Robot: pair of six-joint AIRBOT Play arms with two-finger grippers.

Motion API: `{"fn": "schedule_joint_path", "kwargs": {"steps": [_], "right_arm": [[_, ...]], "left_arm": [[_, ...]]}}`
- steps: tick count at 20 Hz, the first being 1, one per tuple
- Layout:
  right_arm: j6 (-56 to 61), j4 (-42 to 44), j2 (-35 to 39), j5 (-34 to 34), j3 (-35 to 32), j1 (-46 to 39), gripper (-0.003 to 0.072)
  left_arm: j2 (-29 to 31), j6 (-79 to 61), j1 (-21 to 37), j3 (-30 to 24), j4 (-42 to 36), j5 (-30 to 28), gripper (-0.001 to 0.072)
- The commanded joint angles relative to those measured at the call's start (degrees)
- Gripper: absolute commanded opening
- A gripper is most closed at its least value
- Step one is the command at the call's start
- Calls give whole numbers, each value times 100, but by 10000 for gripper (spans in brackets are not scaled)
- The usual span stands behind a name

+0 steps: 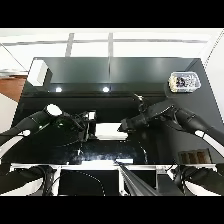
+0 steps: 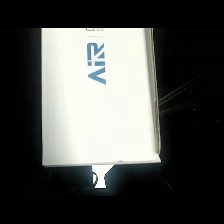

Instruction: Fold the box and place the chain.

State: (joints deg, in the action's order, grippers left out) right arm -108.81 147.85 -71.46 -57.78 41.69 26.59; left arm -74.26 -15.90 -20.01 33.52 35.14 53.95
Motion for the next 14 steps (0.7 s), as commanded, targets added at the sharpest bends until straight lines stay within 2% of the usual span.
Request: {"fn": "schedule_joint_path", "kwargs": {"steps": [1,14], "right_arm": [[-2,-61,87,-540,39,-452,24],[275,-590,9,232,-225,-105,24]], "left_arm": [[0,-17,2,4,17,9,501],[0,-17,2,4,17,7,501]]}}
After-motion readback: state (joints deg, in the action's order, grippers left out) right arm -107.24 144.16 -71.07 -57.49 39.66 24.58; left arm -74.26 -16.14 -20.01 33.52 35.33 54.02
